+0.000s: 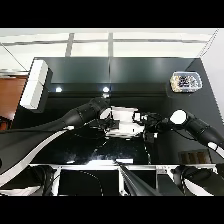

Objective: Fold the box and place the chain.

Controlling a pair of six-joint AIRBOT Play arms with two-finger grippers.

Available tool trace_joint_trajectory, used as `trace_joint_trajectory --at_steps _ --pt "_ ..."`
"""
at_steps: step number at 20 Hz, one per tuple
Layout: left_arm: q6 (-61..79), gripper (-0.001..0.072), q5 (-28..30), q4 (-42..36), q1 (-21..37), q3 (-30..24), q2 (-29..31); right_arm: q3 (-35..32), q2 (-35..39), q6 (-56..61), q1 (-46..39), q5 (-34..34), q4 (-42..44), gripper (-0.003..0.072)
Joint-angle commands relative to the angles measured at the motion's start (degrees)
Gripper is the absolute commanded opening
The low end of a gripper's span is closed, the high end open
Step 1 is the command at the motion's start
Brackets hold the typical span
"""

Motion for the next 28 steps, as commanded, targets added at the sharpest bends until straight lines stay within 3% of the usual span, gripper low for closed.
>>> trace_joint_trajectory --at_steps 1,11,12,13,14,28 --pt "0.00 0.0026 0.04 0.00 0.04 0.07 -0.02 -0.02 -0.04 -0.22 0.07 -0.04 0.44 0.0505" --pt "0.00 0.0026 0.07 0.00 0.04 0.07 -0.02 -0.02 -0.04 -0.72 0.07 -0.04 1.51 0.0485" --pt "0.00 0.0026 0.11 0.00 0.04 0.07 -0.02 -0.02 -0.04 -0.70 0.07 0.09 1.49 0.0391" --pt "0.00 0.0026 0.11 0.00 0.04 0.07 -0.02 -0.02 -0.04 -0.72 0.07 0.20 1.49 0.0239" --pt "0.00 0.0026 0.11 0.00 0.04 0.07 -0.02 -0.02 -0.04 -0.72 0.07 0.17 1.49 0.0201" --pt "0.00 0.0027 0.22 0.00 0.04 0.07 -0.02 -0.02 -2.05 -0.68 2.62 -2.75 9.46 0.0202"
